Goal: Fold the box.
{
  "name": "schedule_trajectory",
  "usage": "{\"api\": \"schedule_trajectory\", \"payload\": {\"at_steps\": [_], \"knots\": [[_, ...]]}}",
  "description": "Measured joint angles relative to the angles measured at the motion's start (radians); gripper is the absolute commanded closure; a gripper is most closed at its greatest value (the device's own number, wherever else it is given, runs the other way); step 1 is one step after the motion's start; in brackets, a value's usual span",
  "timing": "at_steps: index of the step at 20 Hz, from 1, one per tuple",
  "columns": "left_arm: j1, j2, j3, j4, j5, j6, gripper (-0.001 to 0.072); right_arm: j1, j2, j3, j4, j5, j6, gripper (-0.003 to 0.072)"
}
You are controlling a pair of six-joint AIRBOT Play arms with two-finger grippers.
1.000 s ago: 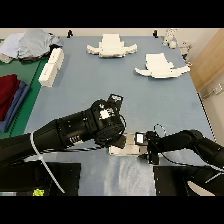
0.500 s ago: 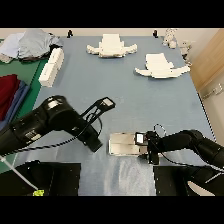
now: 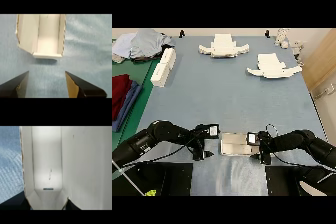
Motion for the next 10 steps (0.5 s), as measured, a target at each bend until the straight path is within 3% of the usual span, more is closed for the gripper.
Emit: {"api": "schedule_trajectory", "payload": {"at_steps": [4,10], "knots": [[0.006,-0.093,-0.041,-0.173,0.075,0.231,0.0023,0.000,0.000,0.000,0.000,0.000,0.000,0.0169],[-0.038,-0.193,-0.054,-0.261,0.166,0.339,0.0023,0.000,0.000,0.000,0.000,0.000,0.000,0.0169]]}}
